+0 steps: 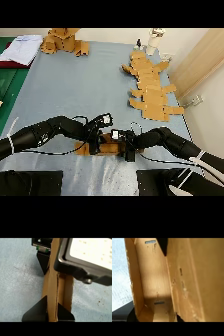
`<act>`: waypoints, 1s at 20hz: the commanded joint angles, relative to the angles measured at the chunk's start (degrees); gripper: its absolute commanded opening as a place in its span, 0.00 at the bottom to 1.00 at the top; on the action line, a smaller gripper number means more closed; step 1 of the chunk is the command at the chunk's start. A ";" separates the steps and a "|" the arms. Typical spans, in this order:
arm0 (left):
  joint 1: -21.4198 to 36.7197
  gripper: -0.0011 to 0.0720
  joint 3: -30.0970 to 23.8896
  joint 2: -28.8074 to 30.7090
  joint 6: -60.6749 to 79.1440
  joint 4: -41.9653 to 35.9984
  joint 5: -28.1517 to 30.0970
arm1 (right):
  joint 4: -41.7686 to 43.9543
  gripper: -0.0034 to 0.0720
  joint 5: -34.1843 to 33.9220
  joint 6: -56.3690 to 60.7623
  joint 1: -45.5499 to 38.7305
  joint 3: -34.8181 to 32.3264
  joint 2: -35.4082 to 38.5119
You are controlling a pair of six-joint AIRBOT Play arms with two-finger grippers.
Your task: Fold the box.
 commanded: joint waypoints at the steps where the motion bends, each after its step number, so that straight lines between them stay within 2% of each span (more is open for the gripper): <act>1: -0.02 0.03 0.07 0.04 -1.05 0.46 -0.81 | 0.02 0.78 -0.04 0.04 0.04 0.02 0.04; 20: -0.02 0.04 0.07 0.04 -2.58 1.55 0.09 | -2.14 0.78 -0.85 0.09 0.04 0.00 1.66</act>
